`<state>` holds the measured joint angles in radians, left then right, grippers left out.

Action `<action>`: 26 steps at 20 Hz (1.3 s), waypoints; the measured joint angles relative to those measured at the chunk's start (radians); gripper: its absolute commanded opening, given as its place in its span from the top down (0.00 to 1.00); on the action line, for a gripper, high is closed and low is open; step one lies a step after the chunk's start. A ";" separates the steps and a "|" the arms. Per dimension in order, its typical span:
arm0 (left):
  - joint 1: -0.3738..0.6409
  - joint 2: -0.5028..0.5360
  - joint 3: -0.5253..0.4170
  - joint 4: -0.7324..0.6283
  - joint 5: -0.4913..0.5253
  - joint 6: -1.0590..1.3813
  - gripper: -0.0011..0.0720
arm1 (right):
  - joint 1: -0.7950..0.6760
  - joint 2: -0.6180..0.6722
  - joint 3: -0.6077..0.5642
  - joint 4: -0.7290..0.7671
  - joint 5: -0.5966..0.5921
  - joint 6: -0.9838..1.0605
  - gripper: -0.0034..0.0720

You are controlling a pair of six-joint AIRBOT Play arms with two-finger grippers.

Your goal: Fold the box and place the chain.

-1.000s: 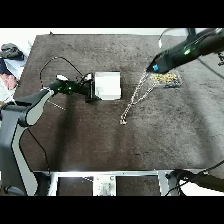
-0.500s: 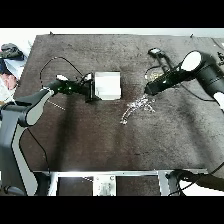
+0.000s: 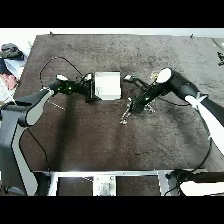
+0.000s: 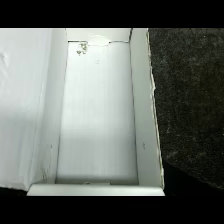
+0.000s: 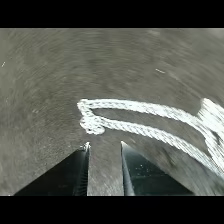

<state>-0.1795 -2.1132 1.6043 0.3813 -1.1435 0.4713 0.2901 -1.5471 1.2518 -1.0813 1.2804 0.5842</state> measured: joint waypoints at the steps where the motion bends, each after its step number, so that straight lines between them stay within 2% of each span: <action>1: 0.000 0.000 0.000 0.000 0.000 0.000 0.34 | 0.020 -0.014 -0.001 -0.014 0.003 -0.027 0.53; 2: 0.000 0.000 0.000 0.000 0.000 0.000 0.34 | 0.040 -0.027 -0.002 -0.031 0.003 -0.052 0.46; 11: 0.000 0.000 0.000 0.000 0.000 0.000 0.34 | 0.126 -0.055 -0.020 -0.068 -0.009 -0.126 0.46; 18: 0.000 0.000 0.000 0.000 0.000 0.000 0.34 | 0.149 -0.055 -0.097 -0.100 -0.156 -0.194 0.46; 19: 0.000 0.000 0.000 0.000 0.000 0.000 0.34 | 0.149 -0.055 -0.101 -0.104 -0.177 -0.201 0.51; 20: 0.000 0.000 0.000 0.000 0.000 0.000 0.34 | 0.150 -0.055 -0.103 -0.105 -0.195 -0.208 0.51; 26: 0.000 0.000 0.000 0.000 0.000 0.000 0.34 | 0.151 -0.055 -0.114 -0.117 -0.206 -0.227 0.51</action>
<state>-0.1795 -2.1132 1.6043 0.3813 -1.1435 0.4717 0.4408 -1.6024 1.1381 -1.1988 1.0744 0.3576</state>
